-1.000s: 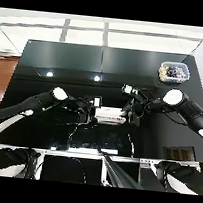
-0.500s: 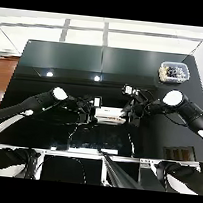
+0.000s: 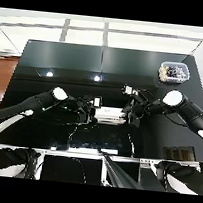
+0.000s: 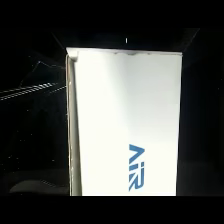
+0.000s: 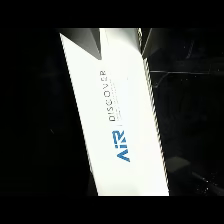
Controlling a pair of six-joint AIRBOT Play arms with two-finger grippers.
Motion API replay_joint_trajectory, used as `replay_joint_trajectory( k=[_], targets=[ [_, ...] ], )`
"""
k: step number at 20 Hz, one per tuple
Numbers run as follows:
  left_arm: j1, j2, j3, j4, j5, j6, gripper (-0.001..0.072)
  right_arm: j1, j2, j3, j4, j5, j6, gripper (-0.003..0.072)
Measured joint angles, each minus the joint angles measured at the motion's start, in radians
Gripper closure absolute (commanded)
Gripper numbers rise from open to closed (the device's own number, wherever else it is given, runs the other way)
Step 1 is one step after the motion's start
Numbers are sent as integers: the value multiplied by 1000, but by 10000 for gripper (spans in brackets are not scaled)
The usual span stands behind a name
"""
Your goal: Fold the box and place the chain.
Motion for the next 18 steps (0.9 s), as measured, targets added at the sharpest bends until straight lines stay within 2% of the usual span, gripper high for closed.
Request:
replay_joint_trajectory(
  k=[18],
  targets=[
    [0,0,0,0,0,0,338,0,-2,-32,3,-8,2,377]
  ],
)
